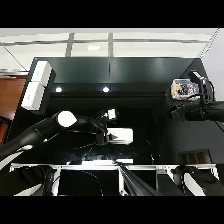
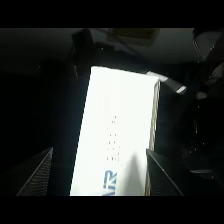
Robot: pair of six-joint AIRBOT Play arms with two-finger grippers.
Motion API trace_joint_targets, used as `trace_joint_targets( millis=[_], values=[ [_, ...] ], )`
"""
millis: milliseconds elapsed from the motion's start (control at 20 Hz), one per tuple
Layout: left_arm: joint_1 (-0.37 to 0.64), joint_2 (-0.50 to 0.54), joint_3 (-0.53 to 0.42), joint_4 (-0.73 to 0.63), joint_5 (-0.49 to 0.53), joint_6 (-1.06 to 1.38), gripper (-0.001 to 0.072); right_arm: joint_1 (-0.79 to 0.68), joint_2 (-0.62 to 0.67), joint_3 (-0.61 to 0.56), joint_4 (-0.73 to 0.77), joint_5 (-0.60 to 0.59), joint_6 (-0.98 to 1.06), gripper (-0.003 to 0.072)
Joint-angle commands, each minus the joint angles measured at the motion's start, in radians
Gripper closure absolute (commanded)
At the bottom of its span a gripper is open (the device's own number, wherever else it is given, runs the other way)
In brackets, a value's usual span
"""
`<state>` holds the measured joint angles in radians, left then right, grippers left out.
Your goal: Fold the box and place the chain.
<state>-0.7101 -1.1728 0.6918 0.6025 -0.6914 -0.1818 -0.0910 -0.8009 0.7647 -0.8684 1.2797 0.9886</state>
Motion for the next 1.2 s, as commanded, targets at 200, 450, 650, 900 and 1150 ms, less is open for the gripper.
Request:
trace_joint_targets(
  millis=[200,450,650,900,1150],
  values=[
    [-0.020,-0.080,0.054,0.025,-0.065,-0.011,-0.0004,-0.002,0.001,0.001,-0.001,-0.002,0.000,0.0683],
    [-0.019,-0.086,0.054,0.069,-0.065,-0.033,-0.0003,-0.002,0.000,0.001,-0.001,-0.002,0.000,0.0683],
    [-0.019,-0.086,0.054,0.071,-0.062,-0.033,-0.0001,-0.002,0.000,0.001,0.000,-0.002,0.001,0.0682],
    [-0.020,-0.086,0.054,0.071,-0.076,-0.034,-0.0001,-0.002,0.000,-0.018,0.000,-0.005,0.002,0.0682],
    [-0.024,-0.090,0.054,0.071,-0.079,-0.041,-0.0001,-0.002,0.000,-0.042,0.000,-0.009,0.002,0.0683]
  ],
)
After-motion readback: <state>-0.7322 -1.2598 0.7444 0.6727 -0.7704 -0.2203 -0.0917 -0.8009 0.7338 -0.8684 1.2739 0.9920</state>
